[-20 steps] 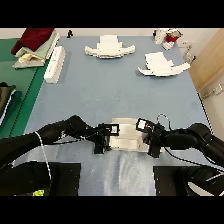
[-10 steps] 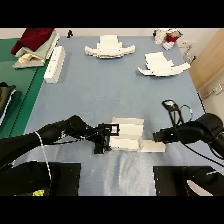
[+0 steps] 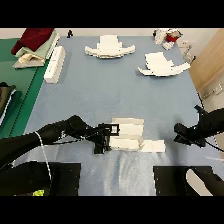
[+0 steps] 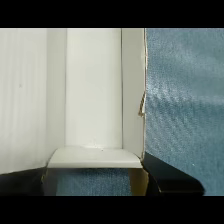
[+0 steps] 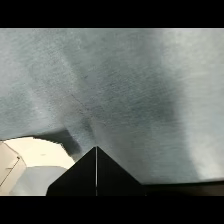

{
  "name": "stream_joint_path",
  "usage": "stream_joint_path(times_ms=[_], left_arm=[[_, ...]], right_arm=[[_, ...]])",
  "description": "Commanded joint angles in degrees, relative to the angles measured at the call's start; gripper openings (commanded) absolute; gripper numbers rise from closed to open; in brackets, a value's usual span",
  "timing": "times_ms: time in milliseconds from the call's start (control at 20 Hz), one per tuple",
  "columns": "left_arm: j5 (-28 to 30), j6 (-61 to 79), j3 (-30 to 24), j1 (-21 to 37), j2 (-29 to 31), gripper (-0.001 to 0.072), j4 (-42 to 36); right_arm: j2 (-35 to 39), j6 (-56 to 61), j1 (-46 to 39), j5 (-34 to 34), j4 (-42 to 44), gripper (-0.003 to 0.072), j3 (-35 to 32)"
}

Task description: Fold the box.

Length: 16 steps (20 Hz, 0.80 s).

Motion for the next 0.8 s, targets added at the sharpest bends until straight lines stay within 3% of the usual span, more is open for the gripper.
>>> stream_joint_path(times_ms=[0,250,550,750], left_arm=[[0.02,0.00,0.02,0.04,0.00,0.0397,0.02],[0.02,0.00,0.02,0.04,0.00,0.0397,0.02],[0.02,0.00,0.02,0.04,0.00,0.0397,0.02],[0.02,0.00,0.02,0.04,0.00,0.0397,0.02]], right_arm=[[-5.97,-8.52,-5.79,-1.01,7.13,0.0001,-1.84],[-11.15,-13.60,-5.79,-0.02,10.14,0.0001,-2.86],[-11.34,-15.39,-5.46,1.31,14.25,0.0000,-5.57],[-11.34,-16.24,0.68,1.33,18.12,0.0001,-5.92]])
